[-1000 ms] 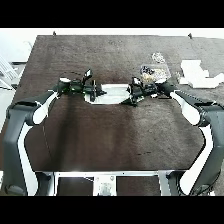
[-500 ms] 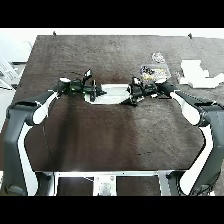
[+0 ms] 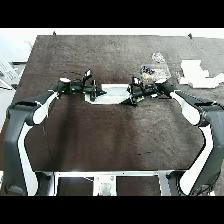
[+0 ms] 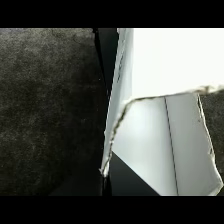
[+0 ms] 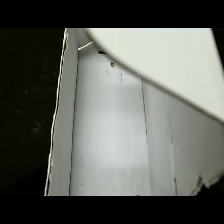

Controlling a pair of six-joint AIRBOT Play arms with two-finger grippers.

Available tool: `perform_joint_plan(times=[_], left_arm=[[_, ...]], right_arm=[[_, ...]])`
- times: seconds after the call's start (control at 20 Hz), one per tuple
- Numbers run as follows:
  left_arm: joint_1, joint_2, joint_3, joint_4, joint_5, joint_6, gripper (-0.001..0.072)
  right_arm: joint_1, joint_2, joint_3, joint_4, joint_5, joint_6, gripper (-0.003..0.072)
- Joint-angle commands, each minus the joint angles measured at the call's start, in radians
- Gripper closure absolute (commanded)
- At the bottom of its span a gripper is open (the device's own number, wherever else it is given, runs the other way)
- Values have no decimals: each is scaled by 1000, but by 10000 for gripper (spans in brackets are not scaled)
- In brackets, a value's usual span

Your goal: Fold the box and place the chain.

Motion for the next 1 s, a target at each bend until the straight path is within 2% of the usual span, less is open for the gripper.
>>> perform_joint_plan(times=[0.0, 0.5, 0.55, 0.6, 0.65, 0.7, 0.95], left_arm=[[1, 1, 0, -15, 0, 0, 688], [1, 1, 0, -16, -17, -2, 687], [1, 1, 0, -16, -23, 0, 598], [1, 1, 0, -16, -27, 0, 311], [1, 1, 0, -16, -29, -2, 212], [1, 1, 0, -16, -28, -1, 242], [12, 4, 6, -14, -94, 0, 240]], right_arm=[[0, 0, 0, 0, 0, 0, 106], [0, 0, 0, 0, 0, 0, 106], [0, 0, 0, 0, 0, 0, 106], [0, 0, 0, 0, 0, 0, 106], [0, 0, 0, 0, 0, 0, 106], [0, 0, 0, 0, 0, 0, 106], [0, 0, 0, 0, 0, 0, 106]])
